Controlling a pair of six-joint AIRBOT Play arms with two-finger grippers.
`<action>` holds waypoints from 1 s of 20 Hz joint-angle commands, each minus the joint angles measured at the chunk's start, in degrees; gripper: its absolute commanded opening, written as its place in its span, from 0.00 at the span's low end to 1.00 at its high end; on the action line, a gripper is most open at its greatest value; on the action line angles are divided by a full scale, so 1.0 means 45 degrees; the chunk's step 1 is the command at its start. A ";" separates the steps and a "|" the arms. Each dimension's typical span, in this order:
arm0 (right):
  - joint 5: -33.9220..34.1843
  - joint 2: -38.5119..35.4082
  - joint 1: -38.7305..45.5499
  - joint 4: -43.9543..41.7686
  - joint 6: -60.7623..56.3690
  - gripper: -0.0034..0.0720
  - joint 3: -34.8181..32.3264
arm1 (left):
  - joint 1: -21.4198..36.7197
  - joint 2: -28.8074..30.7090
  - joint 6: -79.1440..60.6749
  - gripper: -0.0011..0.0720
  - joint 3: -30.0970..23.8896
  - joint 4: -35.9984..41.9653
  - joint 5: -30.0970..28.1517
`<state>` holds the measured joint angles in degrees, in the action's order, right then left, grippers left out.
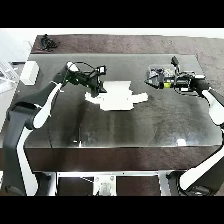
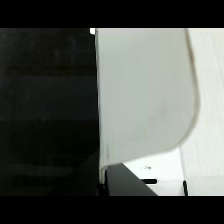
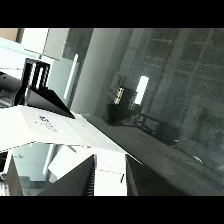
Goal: Fold the box and place the chain.
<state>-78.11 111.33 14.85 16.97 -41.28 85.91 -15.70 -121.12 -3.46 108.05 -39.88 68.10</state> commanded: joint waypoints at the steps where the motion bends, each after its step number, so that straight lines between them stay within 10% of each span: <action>1: -0.0291 -0.0005 -0.0010 -0.0073 0.0000 0.34 -0.0005 | -0.0024 -0.0010 0.0000 0.04 -0.0005 -0.0102 0.0073; 7: -0.2982 -0.1287 -0.0005 -0.1025 0.0947 0.19 -0.0675 | -0.0024 -0.0010 0.0000 0.04 0.0000 -0.0087 0.0097; 13: -0.0146 -0.5712 -0.0291 -0.0019 0.5984 0.11 -0.4901 | -0.0024 -0.0010 0.0000 0.04 0.0000 -0.0087 0.0058; 14: 0.0777 -0.6159 -0.0544 0.0719 0.7315 0.22 -0.5459 | -0.0024 -0.0010 0.0000 0.04 -0.0005 -0.0083 0.0053; 16: 0.2681 -0.6319 -0.1180 0.1195 0.8942 0.86 -0.6251 | -0.0024 -0.0010 0.0000 0.04 -0.0005 -0.0083 0.0053; 20: 0.5338 -0.5872 -0.2142 0.1501 1.1438 0.86 -0.6645 | -0.0024 -0.0010 0.0000 0.04 -0.0005 -0.0049 0.0015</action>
<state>-63.42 85.06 7.94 21.26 -1.69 58.26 -15.79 -121.12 -3.46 108.05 -40.23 68.38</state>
